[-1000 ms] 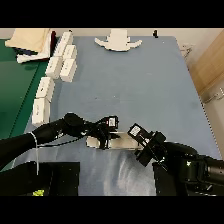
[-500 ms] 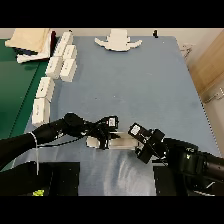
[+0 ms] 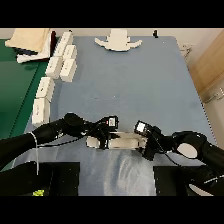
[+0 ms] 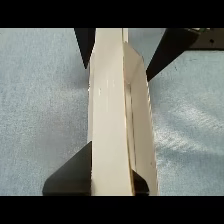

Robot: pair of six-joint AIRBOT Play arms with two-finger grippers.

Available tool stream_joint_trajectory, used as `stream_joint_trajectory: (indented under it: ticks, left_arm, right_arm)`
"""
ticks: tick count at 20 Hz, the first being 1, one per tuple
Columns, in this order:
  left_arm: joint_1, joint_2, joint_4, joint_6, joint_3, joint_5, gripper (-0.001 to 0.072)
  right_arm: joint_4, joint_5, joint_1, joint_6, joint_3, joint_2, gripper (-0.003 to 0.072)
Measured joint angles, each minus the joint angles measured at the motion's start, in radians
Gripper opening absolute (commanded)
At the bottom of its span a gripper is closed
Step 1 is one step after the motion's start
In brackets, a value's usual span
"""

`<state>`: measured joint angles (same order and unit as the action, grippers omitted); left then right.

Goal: Fold the box.

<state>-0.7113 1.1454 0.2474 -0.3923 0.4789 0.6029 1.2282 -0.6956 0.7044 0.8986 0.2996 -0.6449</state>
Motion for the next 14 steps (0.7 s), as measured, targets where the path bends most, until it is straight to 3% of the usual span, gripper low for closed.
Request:
stream_joint_trajectory:
  ticks: [4,14]
  left_arm:
    - [0.0,0.0,0.0,0.0,0.0,-0.001,0.0014]
    - [0.0,0.0,0.0,0.0,0.0,0.001,0.0014]
  right_arm:
    - [-0.191,-0.021,-0.124,-0.244,-0.01,-0.005,0.072]
    - [-0.359,-0.074,-0.193,-0.54,-0.049,-0.021,0.072]
